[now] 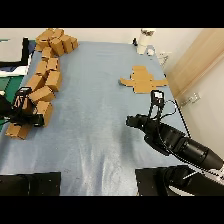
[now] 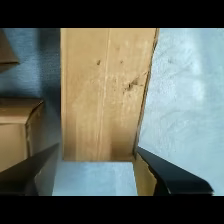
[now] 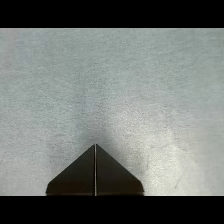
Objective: Fold the box.
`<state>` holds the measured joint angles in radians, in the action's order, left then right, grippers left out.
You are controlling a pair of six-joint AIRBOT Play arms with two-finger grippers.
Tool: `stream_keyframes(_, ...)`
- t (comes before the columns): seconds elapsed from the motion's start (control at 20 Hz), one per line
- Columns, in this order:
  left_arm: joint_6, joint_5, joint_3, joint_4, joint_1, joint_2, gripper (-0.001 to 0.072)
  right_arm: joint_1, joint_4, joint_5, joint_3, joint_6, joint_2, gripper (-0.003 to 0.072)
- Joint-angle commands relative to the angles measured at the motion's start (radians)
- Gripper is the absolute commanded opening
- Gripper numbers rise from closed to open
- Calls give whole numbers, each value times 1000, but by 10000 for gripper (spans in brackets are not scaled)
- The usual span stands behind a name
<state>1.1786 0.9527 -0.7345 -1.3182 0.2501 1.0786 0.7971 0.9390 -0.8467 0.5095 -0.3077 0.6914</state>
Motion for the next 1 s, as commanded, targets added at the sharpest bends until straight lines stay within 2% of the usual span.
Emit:
stream_keyframes(0.0,6,205,-105,-26,-1,-9,697,0,0,1,3,0,-1,4)
stream_keyframes(0.25,19,364,-212,143,-34,-41,695,0,64,13,3,-56,0,4)
stream_keyframes(0.3,18,368,-221,203,-60,-44,569,0,93,22,3,-72,3,4)
stream_keyframes(0.35,2,361,-232,265,-101,-43,285,0,115,32,4,-80,6,4)
stream_keyframes(0.4,-36,345,-241,305,-148,-42,48,-2,134,34,13,-89,15,4)
stream_keyframes(0.45,-48,314,-254,324,-208,-37,13,-10,162,34,33,-123,33,4)
stream_keyframes(0.65,6,175,-323,326,-431,30,12,-121,381,33,190,-409,166,4)
stream_keyframes(0.75,26,152,-389,328,-504,108,11,-186,492,26,296,-557,264,4)
stream_keyframes(0.95,80,127,-530,332,-605,281,11,-276,665,-64,535,-767,513,4)
